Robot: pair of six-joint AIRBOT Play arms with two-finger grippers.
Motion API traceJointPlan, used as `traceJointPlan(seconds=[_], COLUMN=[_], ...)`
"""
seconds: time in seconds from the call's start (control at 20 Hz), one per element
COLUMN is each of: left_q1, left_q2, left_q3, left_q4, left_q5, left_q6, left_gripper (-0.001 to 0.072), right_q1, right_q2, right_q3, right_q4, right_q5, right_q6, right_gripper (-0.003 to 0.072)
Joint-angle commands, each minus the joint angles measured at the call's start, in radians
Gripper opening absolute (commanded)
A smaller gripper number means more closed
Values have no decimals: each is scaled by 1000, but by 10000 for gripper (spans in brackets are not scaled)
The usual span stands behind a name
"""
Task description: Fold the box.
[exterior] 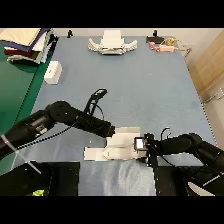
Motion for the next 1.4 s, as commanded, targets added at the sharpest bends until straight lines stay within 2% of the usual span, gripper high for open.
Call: traceJointPlan(seconds=[0.0,0.15,0.2,0.25,0.3,0.5,0.7,0.85,0.9,0.95,1.0,1.15,1.35], left_q1=[9,-34,-51,-64,-75,-80,-80,-80,-80,-80,-80,-80,-80], left_q2=[177,323,349,359,356,286,156,79,64,58,58,59,52], left_q3=[-14,-101,-132,-157,-182,-259,-266,-266,-266,-266,-265,-266,-266], left_q4=[122,201,224,253,287,314,303,293,277,272,272,239,102], left_q5=[-154,-174,-170,-162,-132,26,70,77,73,57,39,24,48], left_q6=[15,111,190,246,289,539,638,759,776,801,828,846,1025], left_gripper=[13,16,49,412,696,696,695,694,645,529,510,510,510], right_q1=[0,0,0,0,0,0,0,0,0,0,0,0,0], right_q2=[0,1,0,1,0,0,0,1,0,0,1,0,0], right_q3=[1,1,1,1,1,1,1,1,1,1,1,1,1], right_q4=[0,0,0,0,0,0,0,0,0,0,0,0,0], right_q5=[0,0,0,0,0,0,0,0,0,0,0,0,0], right_q6=[0,0,0,0,0,0,0,0,0,0,0,0,0], right_gripper=[510,510,510,510,511,510,510,511,511,510,511,510,510])
